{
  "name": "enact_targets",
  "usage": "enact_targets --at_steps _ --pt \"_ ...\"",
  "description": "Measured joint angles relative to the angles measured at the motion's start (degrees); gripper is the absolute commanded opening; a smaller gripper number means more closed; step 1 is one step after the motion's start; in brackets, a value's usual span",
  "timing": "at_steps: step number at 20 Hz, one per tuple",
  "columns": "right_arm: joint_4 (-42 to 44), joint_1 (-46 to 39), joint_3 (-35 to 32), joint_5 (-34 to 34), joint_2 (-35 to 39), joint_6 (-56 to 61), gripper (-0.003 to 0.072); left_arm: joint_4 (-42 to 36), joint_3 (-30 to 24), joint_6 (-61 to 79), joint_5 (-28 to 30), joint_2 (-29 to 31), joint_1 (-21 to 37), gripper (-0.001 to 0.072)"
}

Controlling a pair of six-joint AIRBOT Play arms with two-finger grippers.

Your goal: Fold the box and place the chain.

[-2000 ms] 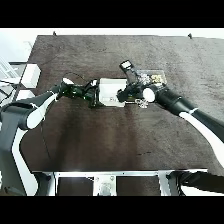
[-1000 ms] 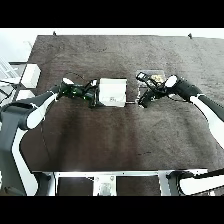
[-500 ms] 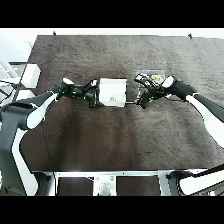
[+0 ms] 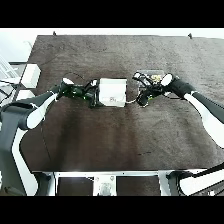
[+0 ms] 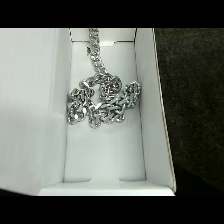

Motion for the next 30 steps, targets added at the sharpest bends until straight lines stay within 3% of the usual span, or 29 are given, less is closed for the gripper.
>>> enact_targets --at_steps 10,17,24,30 --pt "5.4 0.6 6.9 5.8 14.1 0.3 0.0013 0.0 0.0 0.0 -0.1 0.0 0.0 0.0386" --pt "8.4 4.8 13.9 2.2 23.4 2.9 0.0012 0.0 0.0 0.0 -0.1 0.0 0.0 0.0386" --pt "9.1 12.6 16.0 -4.5 23.1 8.4 0.0012 0.0 0.0 0.0 -0.1 0.0 0.0 0.0387" --pt "9.1 16.1 14.0 -6.7 14.3 12.6 0.0012 0.0 0.0 0.0 -0.1 0.0 0.0 0.0387"
